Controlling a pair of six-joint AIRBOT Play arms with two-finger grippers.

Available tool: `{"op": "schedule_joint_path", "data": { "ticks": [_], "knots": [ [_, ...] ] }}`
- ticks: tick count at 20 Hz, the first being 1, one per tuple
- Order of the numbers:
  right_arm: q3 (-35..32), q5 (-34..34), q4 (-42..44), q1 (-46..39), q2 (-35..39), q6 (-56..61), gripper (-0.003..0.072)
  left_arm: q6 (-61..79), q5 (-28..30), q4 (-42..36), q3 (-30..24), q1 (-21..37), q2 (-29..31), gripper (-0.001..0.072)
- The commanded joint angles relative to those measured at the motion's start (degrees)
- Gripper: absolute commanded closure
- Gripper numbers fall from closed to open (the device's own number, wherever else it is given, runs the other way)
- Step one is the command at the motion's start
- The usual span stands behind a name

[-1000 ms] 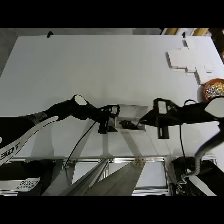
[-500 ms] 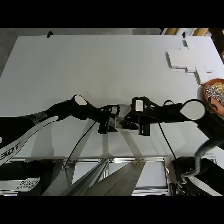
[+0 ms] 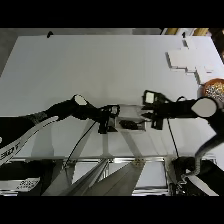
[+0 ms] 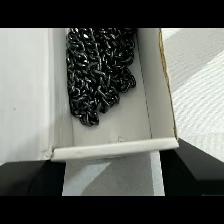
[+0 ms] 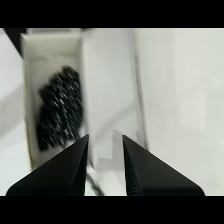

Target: Fold the box and place the chain.

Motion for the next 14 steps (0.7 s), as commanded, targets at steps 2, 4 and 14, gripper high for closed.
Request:
{"op": "schedule_joint_path", "data": {
  "ticks": [2, 4, 14],
  "knots": [
    [-0.07, 6.4, -4.83, -11.96, 1.27, -5.27, 0.0406, 0.02, 0.02, 0.02, 0.04, 0.07, 0.02, 0.0675],
    [-0.74, 6.38, -4.76, -14.91, 0.55, -9.05, 0.0411, 0.02, 0.02, 0.02, 0.04, 0.04, 0.02, 0.0675],
    [-4.85, 3.02, -4.79, -15.21, -11.76, -23.47, 0.0431, 0.02, 0.02, 0.02, 0.04, 0.07, 0.04, 0.0675]
  ]
}}
